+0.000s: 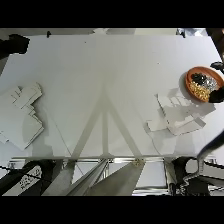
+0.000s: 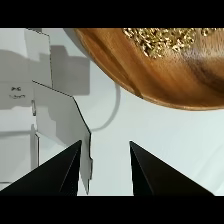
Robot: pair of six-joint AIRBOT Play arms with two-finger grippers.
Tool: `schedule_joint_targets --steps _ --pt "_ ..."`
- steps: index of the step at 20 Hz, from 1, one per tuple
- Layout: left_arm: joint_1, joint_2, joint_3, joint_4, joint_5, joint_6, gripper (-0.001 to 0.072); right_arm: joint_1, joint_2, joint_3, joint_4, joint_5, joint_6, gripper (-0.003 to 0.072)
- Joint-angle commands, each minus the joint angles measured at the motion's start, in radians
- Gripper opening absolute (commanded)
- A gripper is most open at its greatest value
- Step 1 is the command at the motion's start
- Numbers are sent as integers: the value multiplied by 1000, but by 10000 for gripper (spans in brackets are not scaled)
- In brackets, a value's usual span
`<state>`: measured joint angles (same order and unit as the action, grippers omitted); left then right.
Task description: Fold the box and place the chain.
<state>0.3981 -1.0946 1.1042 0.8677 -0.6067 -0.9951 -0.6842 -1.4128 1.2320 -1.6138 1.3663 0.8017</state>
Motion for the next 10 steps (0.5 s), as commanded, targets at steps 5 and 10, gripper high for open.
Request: schedule_joint_targets --steps 5,10 --pt "0 1 0 0 0 0 694 -37 -8 -32 69 7 -89 340" --pt "0 1 0 0 0 0 694 -36 -61 -44 69 60 -92 320"
